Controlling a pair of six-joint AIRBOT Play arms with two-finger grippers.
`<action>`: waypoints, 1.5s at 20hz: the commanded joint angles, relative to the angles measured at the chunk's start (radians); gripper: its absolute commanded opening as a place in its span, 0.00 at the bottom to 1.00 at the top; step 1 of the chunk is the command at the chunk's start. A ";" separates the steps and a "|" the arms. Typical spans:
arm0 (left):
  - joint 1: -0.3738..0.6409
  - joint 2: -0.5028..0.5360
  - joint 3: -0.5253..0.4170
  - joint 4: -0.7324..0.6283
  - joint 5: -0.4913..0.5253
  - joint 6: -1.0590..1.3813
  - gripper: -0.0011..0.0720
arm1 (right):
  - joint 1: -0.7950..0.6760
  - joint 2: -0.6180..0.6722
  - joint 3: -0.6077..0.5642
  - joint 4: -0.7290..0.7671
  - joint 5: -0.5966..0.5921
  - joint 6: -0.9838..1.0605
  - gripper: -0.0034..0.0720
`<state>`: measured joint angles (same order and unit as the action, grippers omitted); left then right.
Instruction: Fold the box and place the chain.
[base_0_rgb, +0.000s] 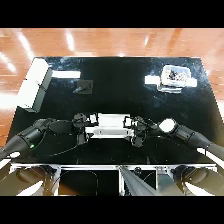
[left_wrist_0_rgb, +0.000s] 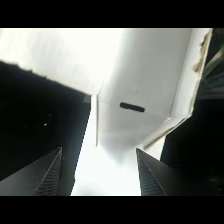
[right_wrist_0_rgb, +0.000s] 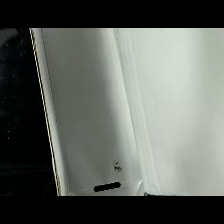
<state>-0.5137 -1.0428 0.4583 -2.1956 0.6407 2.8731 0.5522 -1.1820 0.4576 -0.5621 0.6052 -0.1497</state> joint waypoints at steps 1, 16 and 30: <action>-0.025 -0.002 0.004 -0.016 0.005 0.016 0.78 | 0.000 -0.001 0.001 0.000 0.000 0.000 0.66; -0.048 -0.003 0.004 -0.063 0.013 0.018 0.48 | 0.000 -0.001 0.001 0.000 0.000 0.000 0.66; -0.112 -0.005 0.004 -0.129 -0.019 0.018 0.48 | 0.001 -0.001 0.001 0.000 0.000 0.000 0.66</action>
